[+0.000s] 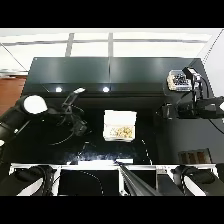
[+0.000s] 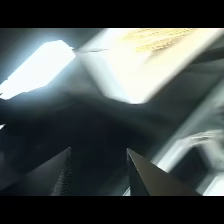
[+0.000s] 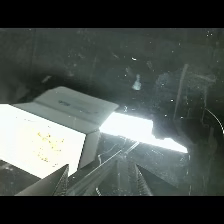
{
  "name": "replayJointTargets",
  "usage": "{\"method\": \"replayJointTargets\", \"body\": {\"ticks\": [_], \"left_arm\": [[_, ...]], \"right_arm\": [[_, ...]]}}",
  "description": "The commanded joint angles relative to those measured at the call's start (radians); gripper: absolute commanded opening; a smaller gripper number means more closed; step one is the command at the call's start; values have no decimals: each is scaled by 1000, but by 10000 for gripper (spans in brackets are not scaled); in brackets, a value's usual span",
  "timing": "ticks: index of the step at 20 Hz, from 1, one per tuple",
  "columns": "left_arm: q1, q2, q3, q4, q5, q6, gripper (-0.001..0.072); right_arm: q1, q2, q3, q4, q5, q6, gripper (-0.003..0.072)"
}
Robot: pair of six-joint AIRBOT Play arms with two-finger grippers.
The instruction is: Fold the box and place the chain.
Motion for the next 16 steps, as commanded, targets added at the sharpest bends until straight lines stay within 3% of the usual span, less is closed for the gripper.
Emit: {"method": "replayJointTargets", "body": {"ticks": [1, 4, 7, 8, 11, 16], "left_arm": [[230, 39, -215, -442, 65, 546, 720], [205, 38, -240, -421, 116, 920, 720], [115, 16, -240, -417, 299, 1184, 717], [88, -4, -240, -412, 315, 1233, 712], [8, -92, -240, -397, 257, 1345, 710], [-58, -212, -208, -467, 282, 1359, 711]], "right_arm": [[0, 1, 1, -1, -24, 4, 495], [0, 1, 1, -1, -60, 4, 496], [0, 1, 1, -2, -92, 4, 496], [0, 1, 1, -2, -97, 4, 495], [0, 1, 1, -1, -98, 4, 495], [0, 1, 1, -2, -138, 3, 495]]}}
